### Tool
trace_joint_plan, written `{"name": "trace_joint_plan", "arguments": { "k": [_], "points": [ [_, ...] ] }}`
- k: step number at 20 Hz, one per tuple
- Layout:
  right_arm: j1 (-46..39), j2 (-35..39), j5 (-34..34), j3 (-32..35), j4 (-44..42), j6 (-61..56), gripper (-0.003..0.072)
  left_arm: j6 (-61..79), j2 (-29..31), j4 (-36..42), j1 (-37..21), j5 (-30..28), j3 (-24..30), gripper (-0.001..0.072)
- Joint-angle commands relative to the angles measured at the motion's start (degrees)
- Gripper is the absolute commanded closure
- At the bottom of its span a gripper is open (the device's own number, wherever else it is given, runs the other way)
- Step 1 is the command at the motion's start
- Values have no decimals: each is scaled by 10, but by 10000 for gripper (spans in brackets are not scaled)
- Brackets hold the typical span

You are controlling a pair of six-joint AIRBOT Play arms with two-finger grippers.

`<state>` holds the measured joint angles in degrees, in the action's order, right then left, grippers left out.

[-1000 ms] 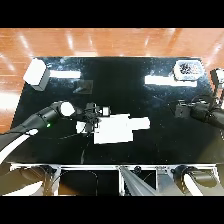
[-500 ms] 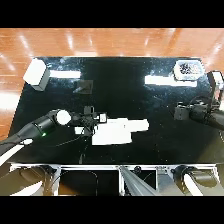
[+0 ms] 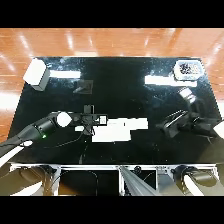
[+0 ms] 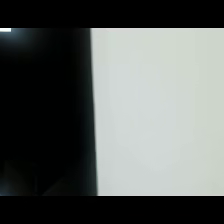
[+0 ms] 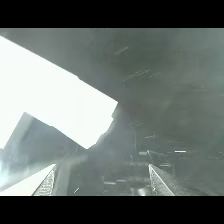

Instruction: Fold the box and place the chain.

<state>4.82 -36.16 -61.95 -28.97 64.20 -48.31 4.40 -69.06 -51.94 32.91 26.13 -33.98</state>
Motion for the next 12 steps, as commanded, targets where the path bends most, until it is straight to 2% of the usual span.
{"name": "trace_joint_plan", "arguments": {
  "k": [1,3,6,7,12],
  "points": [
    [52,-26,16,51,-27,180,-18,3,-10,0,1,18,0,688],
    [86,-47,65,72,-27,272,-18,3,-15,0,1,37,0,689],
    [128,-69,218,78,-32,343,-17,3,-16,-1,1,39,0,689],
    [140,-75,250,78,-31,364,-9,3,-16,-1,1,39,0,689],
    [181,-96,262,78,-96,548,-11,3,-16,-1,1,15,0,687]
  ]
}}
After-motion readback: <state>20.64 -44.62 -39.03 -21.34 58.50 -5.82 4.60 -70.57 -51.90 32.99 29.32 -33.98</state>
